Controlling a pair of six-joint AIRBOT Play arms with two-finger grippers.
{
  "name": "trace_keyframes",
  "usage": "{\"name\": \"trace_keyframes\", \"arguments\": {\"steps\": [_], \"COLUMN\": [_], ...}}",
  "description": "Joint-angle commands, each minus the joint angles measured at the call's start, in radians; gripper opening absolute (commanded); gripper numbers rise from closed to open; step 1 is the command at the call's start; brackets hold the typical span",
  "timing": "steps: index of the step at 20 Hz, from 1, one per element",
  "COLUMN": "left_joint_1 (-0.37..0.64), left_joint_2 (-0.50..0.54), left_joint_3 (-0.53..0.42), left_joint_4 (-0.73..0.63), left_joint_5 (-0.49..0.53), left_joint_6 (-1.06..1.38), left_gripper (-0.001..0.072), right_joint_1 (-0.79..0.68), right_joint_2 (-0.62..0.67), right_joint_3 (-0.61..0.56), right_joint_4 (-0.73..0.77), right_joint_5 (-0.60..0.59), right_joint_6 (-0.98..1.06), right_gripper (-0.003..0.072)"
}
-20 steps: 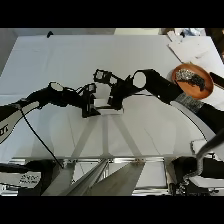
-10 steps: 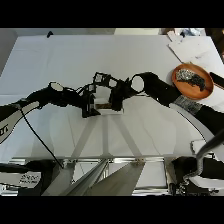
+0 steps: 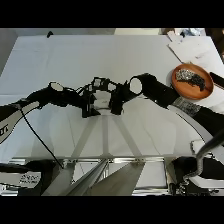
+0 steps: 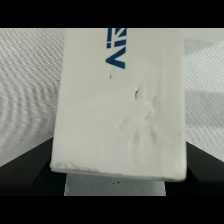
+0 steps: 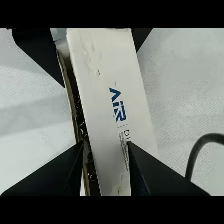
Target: Fold the box and place the chain.
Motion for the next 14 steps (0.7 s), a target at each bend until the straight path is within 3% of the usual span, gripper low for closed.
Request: {"name": "trace_keyframes", "arguments": {"steps": [1, 3, 5, 14], "left_joint_1": [0.0, 0.001, 0.0, 0.001], "left_joint_2": [0.0, 0.0, 0.0, 0.0], "left_joint_3": [0.0, 0.0, 0.0, 0.0], "left_joint_4": [0.001, 0.001, 0.001, 0.001], "left_joint_5": [0.009, 0.009, 0.009, 0.009], "left_joint_6": [0.001, 0.001, 0.001, 0.001], "left_gripper": [0.0153, 0.0153, 0.0153, 0.0153], "right_joint_1": [0.004, 0.004, 0.007, 0.018], "right_joint_2": [0.0, 0.0, 0.0, 0.061], "right_joint_3": [0.0, 0.0, 0.0, 0.0], "right_joint_4": [0.003, 0.003, 0.001, -0.08], "right_joint_5": [0.056, 0.08, 0.095, 0.061], "right_joint_6": [0.003, 0.003, 0.003, 0.098], "right_gripper": [0.0304, 0.0309, 0.0449, 0.0458]}}
